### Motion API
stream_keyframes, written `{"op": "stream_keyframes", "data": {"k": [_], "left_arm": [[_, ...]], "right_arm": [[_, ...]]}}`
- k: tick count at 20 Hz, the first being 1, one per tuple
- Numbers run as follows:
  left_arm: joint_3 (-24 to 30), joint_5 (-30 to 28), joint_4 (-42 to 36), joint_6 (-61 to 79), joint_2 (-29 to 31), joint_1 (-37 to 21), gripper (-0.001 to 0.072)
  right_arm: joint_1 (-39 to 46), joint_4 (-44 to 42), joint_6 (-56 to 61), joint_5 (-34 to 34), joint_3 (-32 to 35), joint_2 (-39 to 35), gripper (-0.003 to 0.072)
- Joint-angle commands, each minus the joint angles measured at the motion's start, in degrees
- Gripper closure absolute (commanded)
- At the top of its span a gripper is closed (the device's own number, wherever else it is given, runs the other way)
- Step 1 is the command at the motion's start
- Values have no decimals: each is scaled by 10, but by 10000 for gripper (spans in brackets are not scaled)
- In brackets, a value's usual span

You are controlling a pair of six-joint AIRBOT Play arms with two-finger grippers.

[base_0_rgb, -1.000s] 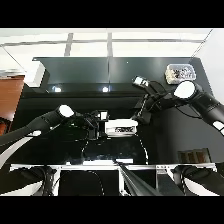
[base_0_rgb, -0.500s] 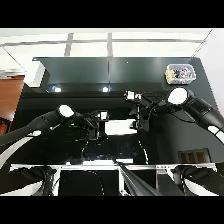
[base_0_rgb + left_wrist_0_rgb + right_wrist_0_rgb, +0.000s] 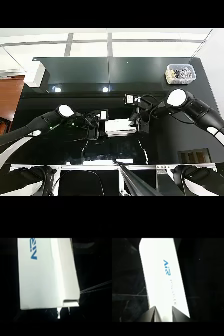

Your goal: Fold the box and place the chain.

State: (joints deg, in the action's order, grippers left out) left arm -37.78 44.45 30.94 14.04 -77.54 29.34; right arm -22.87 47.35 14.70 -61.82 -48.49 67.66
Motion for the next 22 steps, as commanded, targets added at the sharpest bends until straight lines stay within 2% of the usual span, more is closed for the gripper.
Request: {"op": "stream_keyframes", "data": {"k": [1,4,5,6,13,15,22], "left_arm": [[0,1,1,1,0,0,226],[0,1,1,1,0,0,226],[0,1,1,1,0,0,226],[0,1,1,1,0,0,226],[0,1,1,1,0,0,226],[0,1,1,1,0,0,226],[0,1,1,1,0,0,225]], "right_arm": [[0,0,-2,-8,2,0,454],[0,0,-2,-8,10,0,456],[0,0,-2,-8,12,0,478],[0,0,-2,-8,11,0,572],[0,0,-2,-10,11,0,553],[0,0,-2,-10,11,0,430],[-1,0,-1,-3,33,0,433]]}}
